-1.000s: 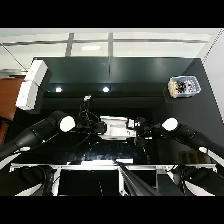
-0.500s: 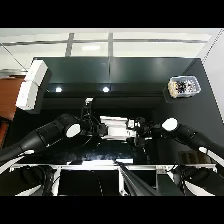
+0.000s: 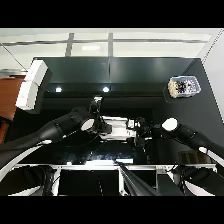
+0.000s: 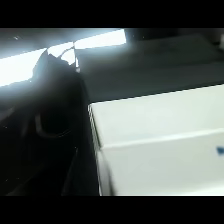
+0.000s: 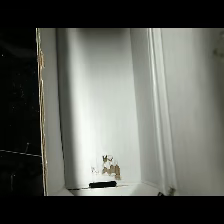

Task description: Fold the box and place the chain.

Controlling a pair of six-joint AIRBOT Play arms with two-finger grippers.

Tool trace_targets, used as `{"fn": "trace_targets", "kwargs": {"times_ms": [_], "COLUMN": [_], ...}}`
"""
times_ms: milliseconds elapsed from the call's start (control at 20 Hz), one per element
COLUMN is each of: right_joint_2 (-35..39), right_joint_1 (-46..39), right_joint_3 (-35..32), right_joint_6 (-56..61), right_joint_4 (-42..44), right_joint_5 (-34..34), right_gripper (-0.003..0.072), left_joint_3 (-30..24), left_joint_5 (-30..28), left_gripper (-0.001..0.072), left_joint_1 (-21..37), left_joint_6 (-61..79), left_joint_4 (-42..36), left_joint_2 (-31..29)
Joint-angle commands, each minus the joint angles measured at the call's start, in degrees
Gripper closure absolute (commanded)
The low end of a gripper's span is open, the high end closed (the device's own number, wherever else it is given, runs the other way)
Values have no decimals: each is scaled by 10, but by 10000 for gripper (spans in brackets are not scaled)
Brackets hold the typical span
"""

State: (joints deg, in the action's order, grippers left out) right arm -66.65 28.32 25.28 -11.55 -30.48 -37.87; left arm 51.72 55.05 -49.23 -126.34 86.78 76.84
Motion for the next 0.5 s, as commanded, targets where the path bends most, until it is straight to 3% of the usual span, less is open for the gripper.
{"fn": "trace_targets", "kwargs": {"times_ms": [0, 250, 350, 450], "right_joint_2": [0, 0, 0, 0], "right_joint_1": [0, 0, 0, 0], "right_joint_3": [0, 0, 0, 0], "right_joint_6": [0, 0, 0, 0], "right_joint_4": [0, 0, 0, 0], "right_joint_5": [0, 0, 0, 0], "right_gripper": [163, 163, 163, 162], "left_joint_3": [45, 45, 45, 45], "left_joint_5": [74, 62, 38, 33], "left_gripper": [385, 385, 444, 458], "left_joint_1": [-12, -20, -23, -25], "left_joint_6": [-31, -78, -81, -95], "left_joint_4": [28, 28, 27, 27], "left_joint_2": [40, 41, 41, 43]}}
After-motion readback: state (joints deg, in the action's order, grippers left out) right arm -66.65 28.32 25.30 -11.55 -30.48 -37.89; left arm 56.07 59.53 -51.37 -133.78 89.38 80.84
